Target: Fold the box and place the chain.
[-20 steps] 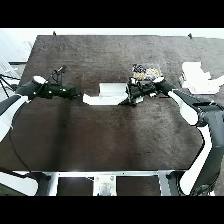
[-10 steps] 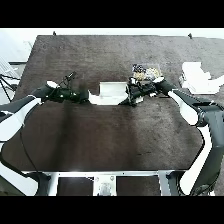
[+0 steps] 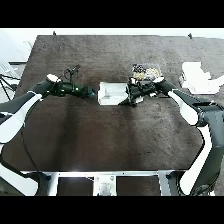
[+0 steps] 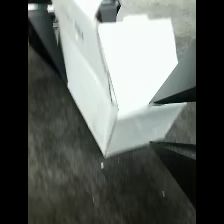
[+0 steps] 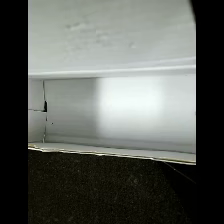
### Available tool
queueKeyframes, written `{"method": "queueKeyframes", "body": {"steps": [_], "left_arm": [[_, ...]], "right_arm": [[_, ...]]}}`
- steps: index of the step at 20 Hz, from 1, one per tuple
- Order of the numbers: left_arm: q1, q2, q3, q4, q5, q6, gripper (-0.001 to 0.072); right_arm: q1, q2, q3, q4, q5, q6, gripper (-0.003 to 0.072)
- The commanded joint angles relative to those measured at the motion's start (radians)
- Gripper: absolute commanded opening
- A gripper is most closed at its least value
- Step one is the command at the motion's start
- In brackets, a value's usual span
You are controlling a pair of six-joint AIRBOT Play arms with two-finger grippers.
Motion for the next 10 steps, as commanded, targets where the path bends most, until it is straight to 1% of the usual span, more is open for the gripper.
{"method": "queueKeyframes", "body": {"steps": [1, 3, 7, 10], "left_arm": [[-0.014, 0.013, 0.021, -0.002, -0.010, 0.001, 0.0280], [-0.032, 0.013, 0.036, 0.003, -0.003, -0.010, 0.0280], [-0.057, 0.012, 0.038, 0.017, 0.024, -0.059, 0.0281], [-0.069, 0.012, 0.039, 0.029, 0.024, -0.088, 0.0281]], "right_arm": [[0.001, -0.001, 0.000, 0.000, 0.000, 0.000, 0.0480], [0.001, -0.001, 0.000, 0.000, 0.000, 0.000, 0.0480], [0.001, -0.001, 0.000, 0.000, 0.000, 0.000, 0.0479], [0.001, -0.001, 0.000, 0.000, 0.000, 0.000, 0.0479]]}}
